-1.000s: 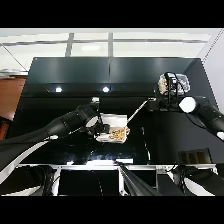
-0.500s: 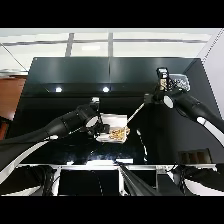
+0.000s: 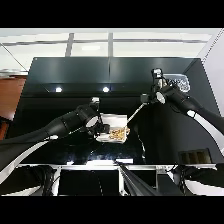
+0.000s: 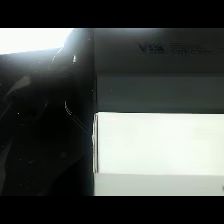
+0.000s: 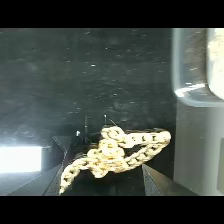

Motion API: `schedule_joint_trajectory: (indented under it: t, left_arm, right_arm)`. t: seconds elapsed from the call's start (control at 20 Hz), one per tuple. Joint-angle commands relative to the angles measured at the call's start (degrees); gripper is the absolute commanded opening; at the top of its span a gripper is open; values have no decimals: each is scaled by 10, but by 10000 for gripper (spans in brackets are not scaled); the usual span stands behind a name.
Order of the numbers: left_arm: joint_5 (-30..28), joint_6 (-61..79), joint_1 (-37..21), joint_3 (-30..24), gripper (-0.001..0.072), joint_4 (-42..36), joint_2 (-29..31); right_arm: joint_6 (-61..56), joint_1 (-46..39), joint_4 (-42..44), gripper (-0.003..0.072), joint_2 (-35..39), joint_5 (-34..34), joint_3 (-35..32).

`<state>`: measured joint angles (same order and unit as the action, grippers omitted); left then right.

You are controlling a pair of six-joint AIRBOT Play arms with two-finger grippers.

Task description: Fold the box and place the chain.

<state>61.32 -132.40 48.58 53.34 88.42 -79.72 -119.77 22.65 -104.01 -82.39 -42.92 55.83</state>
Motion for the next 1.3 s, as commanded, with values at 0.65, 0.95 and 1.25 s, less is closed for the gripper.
schedule_joint_trajectory:
  t: [0.65, 0.95, 1.25]
  left_arm:
    - [0, 0, 0, 0, 33, 0, 0]
    - [3, 0, 0, 0, 33, 0, 0]
    - [2, 0, 0, 0, 33, 0, 0]
  right_arm:
    - [5, 6, 15, 64, -26, -23, 7]
    - [52, 6, 9, 25, 43, -79, 31]
    - [223, 6, 99, 25, 204, -195, 67]
